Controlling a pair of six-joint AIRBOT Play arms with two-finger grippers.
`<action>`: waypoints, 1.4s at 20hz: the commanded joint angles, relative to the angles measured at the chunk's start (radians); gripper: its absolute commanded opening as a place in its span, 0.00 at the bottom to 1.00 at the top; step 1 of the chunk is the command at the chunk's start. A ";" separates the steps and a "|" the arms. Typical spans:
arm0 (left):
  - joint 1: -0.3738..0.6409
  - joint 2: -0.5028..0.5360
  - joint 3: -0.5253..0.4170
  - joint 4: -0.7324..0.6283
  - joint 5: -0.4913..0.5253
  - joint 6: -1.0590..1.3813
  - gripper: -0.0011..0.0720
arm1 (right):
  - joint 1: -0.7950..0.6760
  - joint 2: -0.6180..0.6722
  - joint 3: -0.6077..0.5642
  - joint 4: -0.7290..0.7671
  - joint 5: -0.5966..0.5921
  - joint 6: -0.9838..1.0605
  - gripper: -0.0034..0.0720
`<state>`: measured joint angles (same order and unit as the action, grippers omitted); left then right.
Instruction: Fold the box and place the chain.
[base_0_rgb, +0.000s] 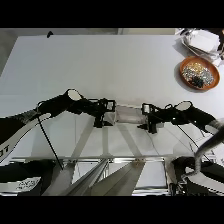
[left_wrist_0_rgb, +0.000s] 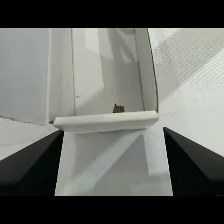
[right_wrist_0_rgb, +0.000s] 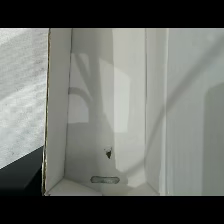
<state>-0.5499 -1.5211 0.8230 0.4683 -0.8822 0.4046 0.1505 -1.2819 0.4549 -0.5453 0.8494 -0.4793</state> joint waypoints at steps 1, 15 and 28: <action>-0.012 -0.004 0.000 -0.080 0.019 0.053 0.98 | 0.000 0.000 0.000 0.000 0.001 0.000 0.47; -0.013 -0.027 -0.018 -0.102 -0.057 0.042 0.98 | 0.000 0.000 0.000 0.000 0.001 0.000 0.47; 0.015 0.022 -0.036 -0.018 -0.056 -0.112 0.98 | 0.000 0.000 0.000 0.000 0.001 0.000 0.47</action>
<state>-0.5488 -1.5173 0.7891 0.4015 -0.9436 0.3641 0.1509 -1.2823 0.4545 -0.5465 0.8532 -0.4793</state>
